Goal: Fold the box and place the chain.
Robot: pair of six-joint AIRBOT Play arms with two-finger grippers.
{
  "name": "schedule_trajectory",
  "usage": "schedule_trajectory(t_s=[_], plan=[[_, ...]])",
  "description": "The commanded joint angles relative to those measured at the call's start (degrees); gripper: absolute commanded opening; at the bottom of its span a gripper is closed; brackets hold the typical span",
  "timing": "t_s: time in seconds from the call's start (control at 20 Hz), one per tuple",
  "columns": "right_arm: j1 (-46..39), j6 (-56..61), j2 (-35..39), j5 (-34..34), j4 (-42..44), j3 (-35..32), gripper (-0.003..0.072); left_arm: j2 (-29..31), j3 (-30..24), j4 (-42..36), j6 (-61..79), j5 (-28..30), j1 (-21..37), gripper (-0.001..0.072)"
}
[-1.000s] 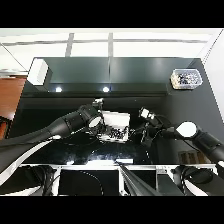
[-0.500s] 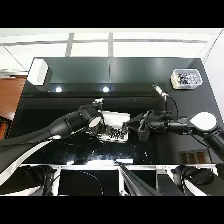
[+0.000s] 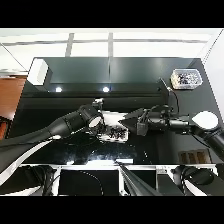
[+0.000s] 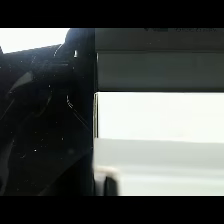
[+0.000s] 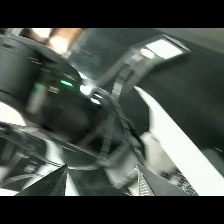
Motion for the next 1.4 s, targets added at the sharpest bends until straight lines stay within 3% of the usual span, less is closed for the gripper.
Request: schedule_trajectory(t_s=[0.0, 0.2, 0.4, 0.5, 0.55, 0.6, 0.85, 1.05, 1.15, 1.2, 1.3, 1.35], plan=[[-1.64, 2.6, 0.04, -2.08, -13.99, 0.04, 0.0505, -0.02, 0.0, -0.02, 0.02, 0.0, -0.02, 0.0031], [-1.55, 2.56, 0.04, -1.92, -32.63, -3.74, 0.0505, -0.02, 0.0, 0.0, 0.02, 0.0, -0.02, 0.0032], [1.64, -7.3, -0.87, -9.64, -33.79, -10.54, 0.0507, -0.02, 0.0, 0.0, 0.02, -0.11, -0.02, 0.0031], [2.82, -12.44, -4.98, -11.96, -29.86, -10.54, 0.0509, -0.02, 0.0, 0.0, 0.02, 0.04, -0.02, 0.0032], [3.61, -17.68, -6.91, -13.88, -28.35, -10.54, 0.0656, -0.04, 0.0, 0.0, 0.02, 0.04, -0.02, 0.0031], [4.15, -24.68, -9.05, -15.41, -25.99, -10.47, 0.0719, -0.04, 0.0, 0.0, 0.02, 0.02, -0.02, 0.0032], [4.11, -47.65, -15.28, -15.54, -10.82, -10.47, 0.071, -0.04, 0.0, 0.0, 0.02, 0.04, -0.02, 0.0031], [4.11, -50.38, -16.61, -15.93, -7.54, -10.47, 0.0707, -0.04, 0.0, 0.0, 0.02, 0.11, -0.04, 0.0031], [4.11, -51.71, -17.0, -16.13, -6.69, -10.47, 0.0449, -0.04, 0.0, 0.0, 0.02, 0.09, -0.02, 0.0031], [4.11, -51.74, -17.0, -16.13, -6.73, -10.47, 0.0403, -0.04, 0.0, 0.0, 0.02, 0.09, -0.02, 0.0032], [4.11, -51.74, -17.0, -16.22, -6.73, -10.47, 0.0229, -0.04, 0.0, 0.0, 0.02, 0.24, -0.02, 0.0031], [4.11, -51.71, -17.0, -16.48, -6.73, -10.47, 0.0232, -0.04, 0.0, 0.0, 0.02, 0.24, -0.02, 0.0032]])
